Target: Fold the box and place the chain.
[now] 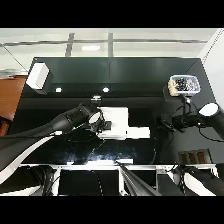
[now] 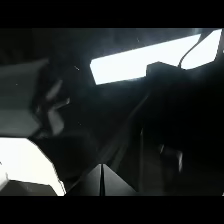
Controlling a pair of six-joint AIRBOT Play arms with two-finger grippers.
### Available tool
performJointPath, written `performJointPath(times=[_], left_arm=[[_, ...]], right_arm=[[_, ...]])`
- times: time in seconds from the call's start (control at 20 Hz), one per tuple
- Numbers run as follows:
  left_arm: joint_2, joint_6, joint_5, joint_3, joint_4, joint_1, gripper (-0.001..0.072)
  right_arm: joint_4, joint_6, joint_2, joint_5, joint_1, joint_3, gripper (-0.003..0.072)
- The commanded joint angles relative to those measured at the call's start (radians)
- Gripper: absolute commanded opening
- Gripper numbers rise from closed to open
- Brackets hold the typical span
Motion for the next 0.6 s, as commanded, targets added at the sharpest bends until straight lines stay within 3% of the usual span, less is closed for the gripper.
performJointPath(times=[0.0,0.35,0.4,0.45,0.5,0.55], left_arm=[[-0.001,0.002,-0.002,0.0,-0.002,0.001,0.0029],[-0.001,0.003,-0.002,0.0,0.002,0.001,0.0029],[-0.001,0.004,-0.002,0.0,0.002,0.001,0.0029],[-0.001,0.006,-0.002,0.0,0.001,0.001,0.0029],[-0.001,0.006,-0.003,0.0,0.002,0.001,0.0029],[-0.001,0.006,-0.003,0.0,0.002,0.001,0.0029]], right_arm=[[0.102,-0.006,-0.108,0.042,0.048,-0.01,0.0022],[0.385,-0.245,-0.183,0.004,0.175,-0.01,0.0023],[0.421,-0.291,-0.183,0.01,0.184,-0.01,0.0053],[0.436,-0.299,-0.183,0.013,0.194,-0.01,0.0255],[0.438,-0.301,-0.183,0.016,0.202,-0.009,0.0403],[0.439,-0.319,-0.183,0.027,0.206,-0.008,0.0466]])
